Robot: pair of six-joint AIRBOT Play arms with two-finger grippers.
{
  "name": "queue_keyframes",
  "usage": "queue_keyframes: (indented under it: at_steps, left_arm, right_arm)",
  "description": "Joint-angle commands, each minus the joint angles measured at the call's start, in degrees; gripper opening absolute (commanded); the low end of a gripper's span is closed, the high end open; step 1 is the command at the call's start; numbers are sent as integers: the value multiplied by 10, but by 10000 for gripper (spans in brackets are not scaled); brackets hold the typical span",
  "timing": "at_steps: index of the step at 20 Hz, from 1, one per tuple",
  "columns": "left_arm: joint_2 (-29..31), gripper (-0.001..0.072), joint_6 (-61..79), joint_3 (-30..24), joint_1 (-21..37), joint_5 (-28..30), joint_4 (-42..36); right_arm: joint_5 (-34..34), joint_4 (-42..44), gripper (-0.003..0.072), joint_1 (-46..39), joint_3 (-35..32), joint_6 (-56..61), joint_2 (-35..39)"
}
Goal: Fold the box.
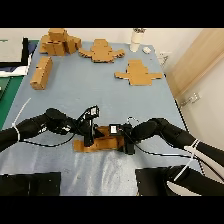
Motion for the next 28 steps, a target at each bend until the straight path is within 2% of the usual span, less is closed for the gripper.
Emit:
queue_keyframes:
  at_steps: [1,5,7,28]
  left_arm:
    - [0,14,0,0,0,0,0]
    - [0,14,0,0,0,0,0]
    - [0,13,0,0,0,0,0]
    - [0,13,0,0,0,0,0]
  right_arm:
    - [2,11,708,0,0,0,-8]
    - [2,13,698,0,0,0,-7]
    - [-3,13,561,0,0,0,-7]
    - [-7,11,557,1,0,0,-7]
